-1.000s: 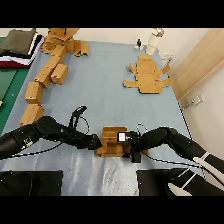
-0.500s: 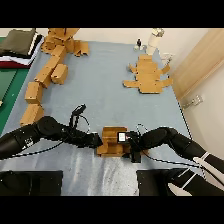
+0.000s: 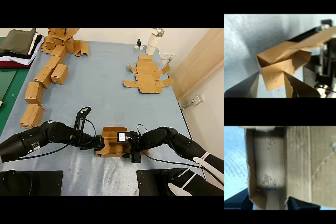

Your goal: Fold the box.

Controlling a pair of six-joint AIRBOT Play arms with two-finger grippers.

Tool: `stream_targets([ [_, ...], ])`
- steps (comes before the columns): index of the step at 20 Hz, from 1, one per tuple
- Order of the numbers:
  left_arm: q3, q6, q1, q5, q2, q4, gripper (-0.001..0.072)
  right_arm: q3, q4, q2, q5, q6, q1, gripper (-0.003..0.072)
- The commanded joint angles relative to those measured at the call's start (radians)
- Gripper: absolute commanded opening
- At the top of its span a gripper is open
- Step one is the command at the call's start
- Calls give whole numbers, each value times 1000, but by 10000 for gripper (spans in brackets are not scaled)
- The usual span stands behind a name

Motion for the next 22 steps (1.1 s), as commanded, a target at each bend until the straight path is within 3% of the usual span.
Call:
stream_targets([
  [1, 51, -127, -18, -30, -60, 112, 492, 1, 0, 0, 0, 0, 1, 500],
  [7, 156, -215, -87, -71, -159, 199, 493, 1, 0, 0, 0, 0, 1, 500],
  [15, 174, -344, -106, -79, -176, 266, 492, 1, 0, 0, 0, 0, 1, 500],
  [22, 344, -540, -207, -281, -309, 505, 492, 1, 0, 0, 0, 0, 1, 500],
])
